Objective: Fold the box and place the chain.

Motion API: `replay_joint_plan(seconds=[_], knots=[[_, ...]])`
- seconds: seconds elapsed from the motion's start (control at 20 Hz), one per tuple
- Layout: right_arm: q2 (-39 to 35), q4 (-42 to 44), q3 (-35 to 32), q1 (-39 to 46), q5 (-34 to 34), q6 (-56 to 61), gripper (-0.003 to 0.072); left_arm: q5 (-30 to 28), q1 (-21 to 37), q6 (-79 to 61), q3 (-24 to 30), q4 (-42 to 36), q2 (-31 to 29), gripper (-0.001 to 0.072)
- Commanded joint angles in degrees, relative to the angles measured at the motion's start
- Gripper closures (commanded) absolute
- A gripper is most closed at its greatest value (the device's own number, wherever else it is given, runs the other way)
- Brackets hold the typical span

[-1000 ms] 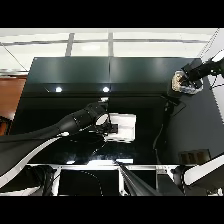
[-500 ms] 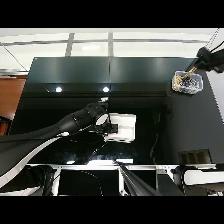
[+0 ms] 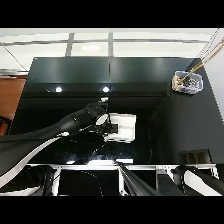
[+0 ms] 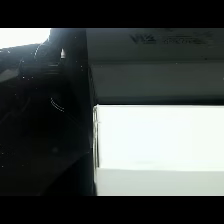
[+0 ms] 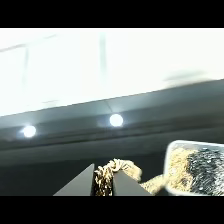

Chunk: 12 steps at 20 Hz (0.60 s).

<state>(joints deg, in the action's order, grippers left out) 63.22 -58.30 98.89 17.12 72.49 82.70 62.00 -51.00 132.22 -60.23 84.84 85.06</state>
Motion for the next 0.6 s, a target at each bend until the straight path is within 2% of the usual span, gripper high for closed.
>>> replay_joint_plan(seconds=[0.0, 0.1, 0.3, 0.45, 0.55], knots=[[-6.6, 5.2, -0.6, -0.7, 12.1, -6.0, 0.0677, 0.0, 0.0, 0.0, 0.0, 0.0, 0.0, 0.0678], [-11.2, 6.5, -7.6, -3.9, 13.7, -7.6, 0.0678, 0.0, 0.0, 0.0, 0.0, 0.0, 0.0, 0.0678], [-18.1, 18.1, -24.3, -10.6, 19.8, -12.8, 0.0677, -0.1, 0.0, 0.0, 0.0, 0.0, 0.0, 0.0678], [-20.2, 19.7, -34.2, -16.2, 20.3, -11.6, 0.0677, 0.0, 0.0, 0.0, 0.0, 0.0, 0.0, 0.0678], [-20.2, 20.0, -40.2, -20.3, 18.3, -11.5, 0.0677, 0.0, 0.0, 0.0, 0.0, 0.0, 0.0, 0.0678]])
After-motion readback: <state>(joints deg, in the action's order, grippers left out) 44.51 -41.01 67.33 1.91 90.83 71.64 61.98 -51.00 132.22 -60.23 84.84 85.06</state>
